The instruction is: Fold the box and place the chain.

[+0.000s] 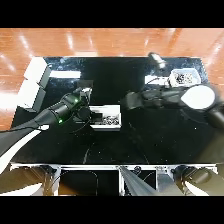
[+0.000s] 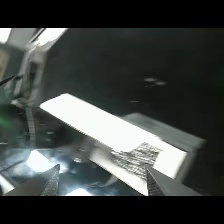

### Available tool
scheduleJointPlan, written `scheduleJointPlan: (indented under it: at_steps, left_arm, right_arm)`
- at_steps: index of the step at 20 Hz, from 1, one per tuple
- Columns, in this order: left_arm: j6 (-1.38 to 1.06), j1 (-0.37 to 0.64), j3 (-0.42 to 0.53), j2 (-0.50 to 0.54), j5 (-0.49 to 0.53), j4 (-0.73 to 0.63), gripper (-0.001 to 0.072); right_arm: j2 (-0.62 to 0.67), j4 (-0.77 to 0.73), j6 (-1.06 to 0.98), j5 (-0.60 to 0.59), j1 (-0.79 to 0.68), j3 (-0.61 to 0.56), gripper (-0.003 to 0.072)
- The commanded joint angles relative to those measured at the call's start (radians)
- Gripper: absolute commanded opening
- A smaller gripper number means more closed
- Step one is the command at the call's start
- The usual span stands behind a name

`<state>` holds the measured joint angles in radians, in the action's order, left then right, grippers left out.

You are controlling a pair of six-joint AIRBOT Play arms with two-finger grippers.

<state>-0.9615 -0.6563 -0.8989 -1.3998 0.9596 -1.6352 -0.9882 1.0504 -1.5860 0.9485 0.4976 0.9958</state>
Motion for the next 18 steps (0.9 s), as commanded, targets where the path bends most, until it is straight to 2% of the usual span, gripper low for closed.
scheduleJointPlan:
  at_steps: [1,4,9,10,12,13,16,18]
  left_arm:
    - [0.0,-0.001,-0.01,0.001,0.004,-0.005,0.0021]
    - [0.0,-0.001,-0.05,0.002,0.006,-0.008,0.0026]
    - [-0.011,-0.001,-0.105,0.001,0.039,-0.006,0.0028]
    - [-0.011,-0.001,-0.105,0.001,0.051,-0.005,0.0078]
    - [-0.011,-0.001,-0.105,0.001,0.066,-0.005,0.0413]
    - [-0.011,-0.001,-0.105,0.001,0.074,-0.005,0.0477]
    - [-0.019,-0.001,-0.112,0.001,0.095,-0.005,0.0481]
    - [-0.086,0.001,-0.144,0.002,0.143,-0.003,0.0481]
  right_arm:
    - [0.083,0.026,0.0,0.181,-0.121,0.001,0.0604]
    - [0.089,0.053,0.0,0.256,-0.127,-0.002,0.0604]
    - [0.089,0.054,0.0,0.251,-0.127,-0.002,0.0604]
    - [0.089,0.055,0.0,0.251,-0.127,-0.002,0.0604]
    - [0.089,0.055,0.0,0.249,-0.127,-0.002,0.0604]
    - [0.089,0.054,0.0,0.247,-0.127,-0.002,0.0604]
    - [0.089,0.056,0.001,0.245,-0.127,-0.002,0.0605]
    - [0.089,0.091,0.031,0.259,-0.127,-0.002,0.0605]
